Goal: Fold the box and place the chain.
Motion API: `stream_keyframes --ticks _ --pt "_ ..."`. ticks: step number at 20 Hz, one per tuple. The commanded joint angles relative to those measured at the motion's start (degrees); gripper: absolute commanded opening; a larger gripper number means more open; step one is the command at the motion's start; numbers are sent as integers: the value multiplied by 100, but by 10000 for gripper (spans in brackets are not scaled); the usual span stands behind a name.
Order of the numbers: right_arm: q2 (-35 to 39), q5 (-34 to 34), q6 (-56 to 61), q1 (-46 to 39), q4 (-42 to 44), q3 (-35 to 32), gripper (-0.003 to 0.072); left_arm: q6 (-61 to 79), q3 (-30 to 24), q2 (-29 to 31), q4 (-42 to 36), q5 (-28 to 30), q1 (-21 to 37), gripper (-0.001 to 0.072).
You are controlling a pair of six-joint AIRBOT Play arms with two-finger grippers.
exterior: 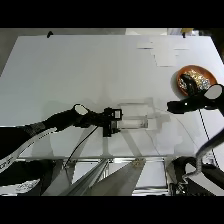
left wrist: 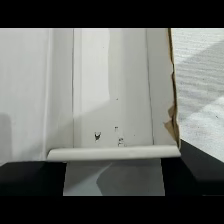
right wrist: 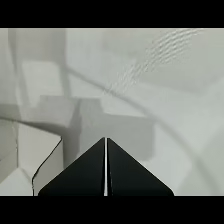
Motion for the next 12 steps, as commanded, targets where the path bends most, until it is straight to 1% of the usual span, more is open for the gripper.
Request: stream_keyframes --ticks 1,4,7,10,12 --pt "-369 59 -7 -87 754 -529 22 0 2 -2 2 2 -2 207" --pt "-553 0 -109 -85 911 -752 22 0 4 -2 2 0 -2 207" --pt "-557 79 -367 -85 1325 -769 22 2 4 -2 2 2 -2 207" --pt "-586 83 -365 -85 1386 -769 21 2 4 -2 2 0 -2 207" --pt "-581 249 -435 -85 1600 -769 21 2 4 -2 2 0 -2 207"
